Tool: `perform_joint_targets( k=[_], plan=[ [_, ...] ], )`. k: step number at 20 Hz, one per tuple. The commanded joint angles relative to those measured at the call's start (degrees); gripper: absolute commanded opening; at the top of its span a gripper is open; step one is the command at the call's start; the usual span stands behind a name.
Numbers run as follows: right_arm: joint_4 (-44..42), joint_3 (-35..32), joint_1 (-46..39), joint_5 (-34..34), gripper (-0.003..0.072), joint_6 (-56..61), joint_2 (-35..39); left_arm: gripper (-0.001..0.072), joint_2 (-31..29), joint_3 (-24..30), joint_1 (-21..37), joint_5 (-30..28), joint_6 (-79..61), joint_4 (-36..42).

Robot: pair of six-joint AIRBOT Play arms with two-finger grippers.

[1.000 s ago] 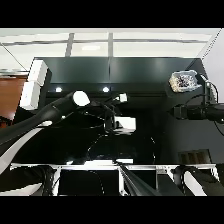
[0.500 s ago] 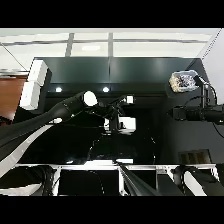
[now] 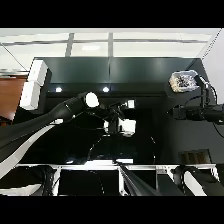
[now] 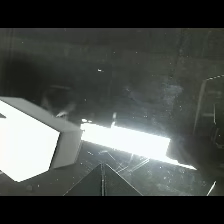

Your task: Fold the box and place the chain.

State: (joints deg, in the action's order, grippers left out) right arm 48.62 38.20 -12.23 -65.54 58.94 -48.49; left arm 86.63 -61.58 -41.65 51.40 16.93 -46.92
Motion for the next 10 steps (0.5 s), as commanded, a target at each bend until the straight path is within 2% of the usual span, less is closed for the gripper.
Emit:
perform_joint_targets(
  k=[1, 8, 10],
  plan=[
    [0.0, -0.02, -0.02, 0.24, 0.0018, 0.0, 0.02, 0.0715, 0.13, -0.04, -1.22, -0.48, -0.02, -3.5],
    [-0.04, -0.02, -0.02, 0.24, 0.0017, 0.0, 0.02, 0.0714, 3.56, -0.04, -3.74, -4.26, -0.04, -4.42],
    [-0.04, -0.02, -0.02, 0.22, 0.0018, 0.0, 0.02, 0.0708, 3.74, -0.04, -5.03, -4.48, 0.09, -8.31]
  ],
)
